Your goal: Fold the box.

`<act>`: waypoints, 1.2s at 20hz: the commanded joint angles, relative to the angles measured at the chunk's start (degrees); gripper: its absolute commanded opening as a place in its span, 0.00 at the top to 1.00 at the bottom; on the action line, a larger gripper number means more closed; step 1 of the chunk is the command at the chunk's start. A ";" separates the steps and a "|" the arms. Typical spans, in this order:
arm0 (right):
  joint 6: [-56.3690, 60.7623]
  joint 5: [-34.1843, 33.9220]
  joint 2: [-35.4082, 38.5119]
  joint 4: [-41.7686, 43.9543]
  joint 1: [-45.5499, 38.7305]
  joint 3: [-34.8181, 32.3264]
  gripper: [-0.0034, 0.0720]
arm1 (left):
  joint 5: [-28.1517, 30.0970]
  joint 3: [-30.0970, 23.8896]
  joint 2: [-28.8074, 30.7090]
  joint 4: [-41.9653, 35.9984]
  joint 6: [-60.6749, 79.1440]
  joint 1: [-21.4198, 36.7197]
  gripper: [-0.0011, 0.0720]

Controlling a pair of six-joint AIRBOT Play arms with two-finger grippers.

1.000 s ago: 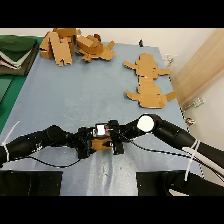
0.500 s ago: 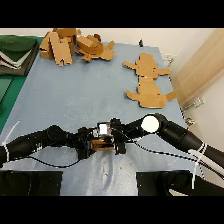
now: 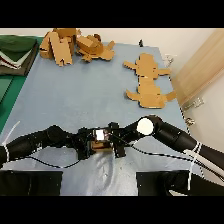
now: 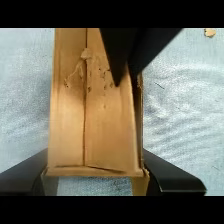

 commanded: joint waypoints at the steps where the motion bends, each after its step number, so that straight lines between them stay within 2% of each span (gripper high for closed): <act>1: 1.92 2.78 -0.17 0.50 3.02 -0.02 0.90 | 0.50 -0.02 0.02 -0.09 -0.24 0.00 0.35; 3: 4.48 3.43 -0.09 0.63 3.63 0.00 0.51 | 0.50 -0.02 0.02 -0.09 -0.24 0.00 0.35; 6: 9.07 3.32 1.16 -2.21 3.52 0.09 0.49 | 0.50 -0.02 0.02 -0.09 -0.24 0.00 0.35; 12: 17.73 2.62 4.39 -15.45 3.50 0.11 0.49 | 0.50 -0.02 0.02 -0.09 -0.24 0.00 0.35; 16: 20.06 0.83 5.53 -13.29 3.52 0.24 0.50 | 0.52 -0.02 0.02 -0.09 -0.24 0.00 0.35; 17: 21.75 0.31 6.45 -12.20 3.50 0.52 0.51 | 0.50 -0.02 0.02 -0.09 -0.24 0.00 0.35; 19: 30.60 0.24 9.22 -12.61 3.32 1.57 0.71 | 0.50 -0.02 0.02 -0.09 -0.24 0.00 0.35; 20: 36.13 0.31 10.99 -12.92 2.93 1.81 0.75 | 0.52 -0.02 0.02 -0.09 -0.24 0.00 0.35; 21: 42.53 0.48 13.14 -13.11 2.21 1.79 0.92 | 0.50 -0.02 0.02 -0.09 -0.22 0.00 0.35; 24: 69.68 0.79 19.02 -17.90 -1.03 1.53 0.95 | 0.52 -0.02 0.02 -0.09 -0.24 0.00 0.35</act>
